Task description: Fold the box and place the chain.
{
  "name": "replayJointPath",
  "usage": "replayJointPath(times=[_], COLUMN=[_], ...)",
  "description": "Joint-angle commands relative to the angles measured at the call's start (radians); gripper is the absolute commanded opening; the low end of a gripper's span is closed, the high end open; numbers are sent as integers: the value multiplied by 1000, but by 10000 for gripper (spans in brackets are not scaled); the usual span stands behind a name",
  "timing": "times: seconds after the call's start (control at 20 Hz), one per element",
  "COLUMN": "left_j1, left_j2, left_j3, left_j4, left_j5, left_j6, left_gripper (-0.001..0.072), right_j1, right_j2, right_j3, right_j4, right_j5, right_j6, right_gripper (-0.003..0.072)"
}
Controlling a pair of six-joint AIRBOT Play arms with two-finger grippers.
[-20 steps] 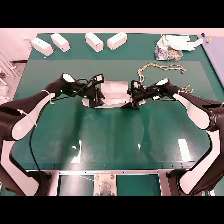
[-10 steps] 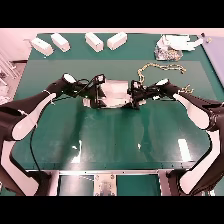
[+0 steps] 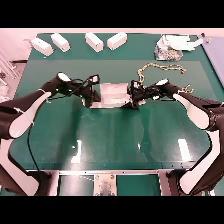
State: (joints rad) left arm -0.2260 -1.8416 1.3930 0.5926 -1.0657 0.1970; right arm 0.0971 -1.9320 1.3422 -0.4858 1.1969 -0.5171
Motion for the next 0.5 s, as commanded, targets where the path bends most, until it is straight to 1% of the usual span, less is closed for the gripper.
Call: replayJointPath(times=[0.0, 0.15, 0.2, 0.3, 0.35, 0.45], left_j1=[67, 97, 97, 97, 97, 97], left_j2=[4, 26, 40, 78, 104, 144], left_j3=[0, 1, 1, 1, 1, 0], left_j4=[-51, -143, -173, -197, -188, -108], left_j5=[-91, -148, -148, -138, -111, -28], left_j6=[22, 19, 0, -122, -222, -442], left_gripper=[20, 18, 18, 17, 17, 16], right_j1=[0, 0, 0, 0, 0, 0], right_j2=[1, 1, 1, 1, 1, 1], right_j3=[0, 0, 0, 0, 0, 0], right_j4=[-1, -1, -1, -1, -1, -1], right_j5=[2, 2, 2, 2, 2, 2], right_j6=[1, 0, 0, 0, 0, 0], right_gripper=[585, 586, 586, 586, 586, 585])
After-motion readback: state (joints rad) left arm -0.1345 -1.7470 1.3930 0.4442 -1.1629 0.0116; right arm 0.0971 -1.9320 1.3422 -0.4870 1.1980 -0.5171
